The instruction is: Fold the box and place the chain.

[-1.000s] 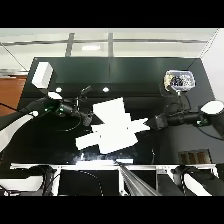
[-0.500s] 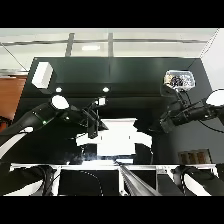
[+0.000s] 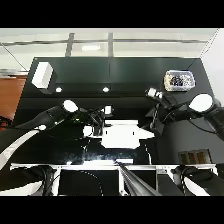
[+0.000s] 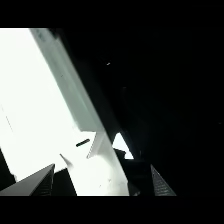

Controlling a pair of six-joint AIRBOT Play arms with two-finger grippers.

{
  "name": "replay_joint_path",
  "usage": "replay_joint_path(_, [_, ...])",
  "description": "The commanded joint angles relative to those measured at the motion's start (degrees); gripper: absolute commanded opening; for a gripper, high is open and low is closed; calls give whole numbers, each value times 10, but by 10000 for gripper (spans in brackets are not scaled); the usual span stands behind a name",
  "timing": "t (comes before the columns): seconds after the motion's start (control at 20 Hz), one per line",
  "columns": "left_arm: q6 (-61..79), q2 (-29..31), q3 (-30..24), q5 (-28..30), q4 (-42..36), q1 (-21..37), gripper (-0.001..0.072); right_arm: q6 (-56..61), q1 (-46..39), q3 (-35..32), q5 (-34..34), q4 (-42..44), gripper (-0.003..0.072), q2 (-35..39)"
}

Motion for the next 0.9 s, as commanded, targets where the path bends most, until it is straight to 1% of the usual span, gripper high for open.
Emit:
replay_joint_path(0.0, [29,-10,2,9,7,-1,28,-23,46,-37,-24,-60,699,0])
replay_joint_path(0.15, [29,-10,2,7,7,-1,27,-29,68,-88,-44,-66,699,0])
replay_joint_path(0.3, [29,-10,2,7,6,-1,27,-49,98,-126,-65,-55,699,0])
replay_joint_path(0.4, [29,-10,2,7,7,-1,27,-66,119,-148,-103,-30,699,0])
replay_joint_path(0.5, [29,-10,2,7,7,-1,26,-67,144,-169,-169,-1,699,0])
replay_joint_path(0.6, [29,-10,2,7,7,-1,26,-67,165,-182,-209,26,699,0])
replay_joint_path(0.75, [29,-10,2,6,7,-1,27,-65,193,-181,-236,54,699,0])
replay_joint_path(0.85, [29,-10,2,5,7,-1,27,-41,191,-172,-237,51,698,13])
